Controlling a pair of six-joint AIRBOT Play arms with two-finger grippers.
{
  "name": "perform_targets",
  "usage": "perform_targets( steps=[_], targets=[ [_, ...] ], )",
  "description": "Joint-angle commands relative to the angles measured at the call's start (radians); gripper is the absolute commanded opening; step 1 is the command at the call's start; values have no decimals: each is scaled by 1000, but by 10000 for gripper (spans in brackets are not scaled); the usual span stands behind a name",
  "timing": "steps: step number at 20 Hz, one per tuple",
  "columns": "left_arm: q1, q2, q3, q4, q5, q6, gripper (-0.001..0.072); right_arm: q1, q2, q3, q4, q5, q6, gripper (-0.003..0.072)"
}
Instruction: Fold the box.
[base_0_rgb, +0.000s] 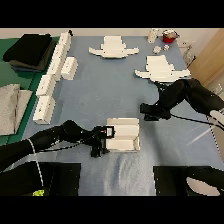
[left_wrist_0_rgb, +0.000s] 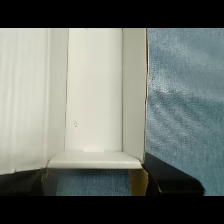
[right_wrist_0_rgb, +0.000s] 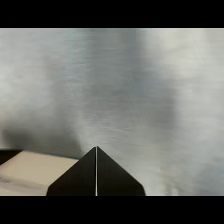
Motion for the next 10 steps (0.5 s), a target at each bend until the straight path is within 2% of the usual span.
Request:
perform_targets(
  steps=[1, 3, 5, 10],
  targets=[
    [0, 1, 0, 0, 0, 0, 458, -146, -161, 9, 483, -78, -449, 2],
    [0, 1, 0, 0, 0, 0, 458, -135, -244, 28, 536, -190, -559, 2],
    [0, 1, 0, 0, 0, 0, 458, -105, -287, 33, 542, -254, -631, 1],
    [0, 1, 0, 0, 0, 0, 458, -64, -260, 35, 510, -345, -764, 1]
  ],
)
